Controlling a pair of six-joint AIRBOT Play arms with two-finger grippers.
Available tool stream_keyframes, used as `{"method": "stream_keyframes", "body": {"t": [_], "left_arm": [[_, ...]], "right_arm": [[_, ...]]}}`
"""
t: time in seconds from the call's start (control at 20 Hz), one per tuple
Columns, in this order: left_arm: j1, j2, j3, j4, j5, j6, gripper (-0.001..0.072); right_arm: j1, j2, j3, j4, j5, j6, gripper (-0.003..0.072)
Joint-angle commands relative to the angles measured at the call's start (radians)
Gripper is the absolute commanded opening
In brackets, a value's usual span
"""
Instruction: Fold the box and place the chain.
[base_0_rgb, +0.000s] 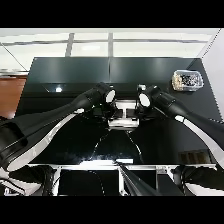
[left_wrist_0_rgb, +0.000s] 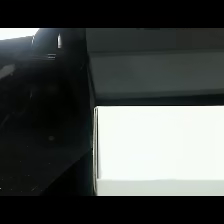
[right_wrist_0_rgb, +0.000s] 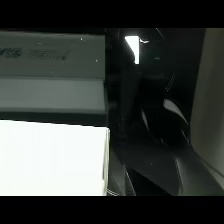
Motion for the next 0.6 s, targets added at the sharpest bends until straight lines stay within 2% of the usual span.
{"method": "stream_keyframes", "body": {"t": [0.0, 0.15, 0.35, 0.45, 0.55], "left_arm": [[0.000, -0.001, 0.000, -0.001, 0.002, -0.002, 0.0028], [0.000, -0.001, 0.000, -0.001, 0.001, -0.001, 0.0028], [0.000, -0.001, 0.000, -0.001, 0.002, -0.002, 0.0028], [0.000, -0.001, 0.000, -0.001, 0.002, -0.002, 0.0028], [0.001, -0.001, 0.000, -0.001, 0.002, -0.002, 0.0028]], "right_arm": [[-0.013, 0.061, 0.031, -0.002, 0.056, -0.091, 0.0319], [-0.035, 0.227, 0.037, -0.074, 0.131, -0.182, 0.0319], [-0.145, 0.449, 0.036, -0.451, 0.180, -0.187, 0.0318], [-0.270, 0.480, 0.033, -0.643, 0.147, -0.187, 0.0318], [-0.434, 0.474, 0.011, -0.680, 0.014, -0.187, 0.0319]]}}
